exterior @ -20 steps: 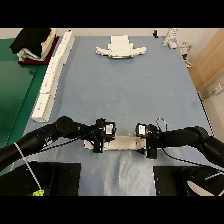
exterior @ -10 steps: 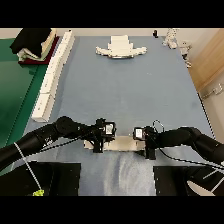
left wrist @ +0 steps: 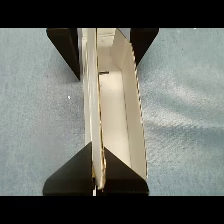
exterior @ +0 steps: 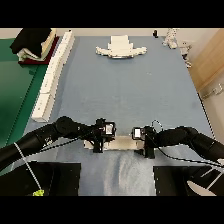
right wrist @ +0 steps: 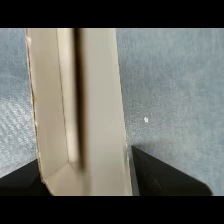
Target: Fold the box.
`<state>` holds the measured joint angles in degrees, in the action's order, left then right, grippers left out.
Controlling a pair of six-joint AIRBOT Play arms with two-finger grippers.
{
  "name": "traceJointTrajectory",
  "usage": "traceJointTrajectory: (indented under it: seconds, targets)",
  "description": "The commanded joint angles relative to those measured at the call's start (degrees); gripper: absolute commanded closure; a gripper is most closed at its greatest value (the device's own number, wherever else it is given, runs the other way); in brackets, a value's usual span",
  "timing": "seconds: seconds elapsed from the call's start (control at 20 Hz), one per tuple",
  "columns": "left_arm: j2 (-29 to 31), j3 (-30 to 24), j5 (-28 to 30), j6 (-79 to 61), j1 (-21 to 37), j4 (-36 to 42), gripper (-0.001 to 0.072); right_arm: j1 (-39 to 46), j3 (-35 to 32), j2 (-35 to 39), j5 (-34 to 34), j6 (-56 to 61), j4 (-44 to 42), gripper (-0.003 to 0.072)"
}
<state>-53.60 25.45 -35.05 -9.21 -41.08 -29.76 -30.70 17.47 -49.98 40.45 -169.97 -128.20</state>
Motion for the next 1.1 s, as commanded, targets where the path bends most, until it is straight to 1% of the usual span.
traceJointTrajectory:
  seconds: [0.0,0.1,0.25,0.3,0.35,0.45,0.5,0.55,0.65,1.05]
  targets:
    - [-0.02,-0.02,0.02,0.0,-0.02,0.0,0.0696,0.02,-0.26,-0.42,-0.44,-0.04,-0.02,-0.0024]
    - [-0.02,-0.02,0.02,0.0,-0.02,-0.02,0.0696,0.02,-0.35,-0.42,-0.42,0.26,-0.04,0.0035]
    - [-0.02,-0.02,0.02,0.0,-0.02,0.0,0.0696,0.04,-0.35,-0.35,-0.44,0.63,-0.02,0.0041]
    - [-0.02,-0.02,0.02,0.0,-0.02,0.0,0.0696,0.04,-0.35,-0.31,-0.37,0.7,-0.02,0.0104]
    - [-0.02,-0.02,0.02,0.0,-0.02,-0.02,0.0696,0.04,-0.33,-0.31,-0.37,1.09,-0.02,0.0145]
    - [-0.02,-0.02,0.02,0.0,-0.02,0.0,0.0696,0.04,-0.2,-0.22,0.35,1.09,-0.07,0.0134]
    - [-0.02,-0.02,0.02,0.0,-0.02,-0.02,0.0696,0.02,-0.2,0.37,0.63,1.09,-0.04,0.0086]
    - [-0.02,-0.02,0.02,0.0,-0.02,0.0,0.0696,0.04,-0.2,1.25,0.74,1.16,-0.07,0.0082]
    - [-0.02,-0.02,0.02,0.0,-0.02,-0.02,0.0696,0.31,-0.24,3.13,0.81,1.66,0.28,0.002]
    - [-0.02,-0.02,0.02,0.0,-0.02,-0.02,0.0696,1.42,-0.85,3.67,1.55,1.38,-0.42,0.002]
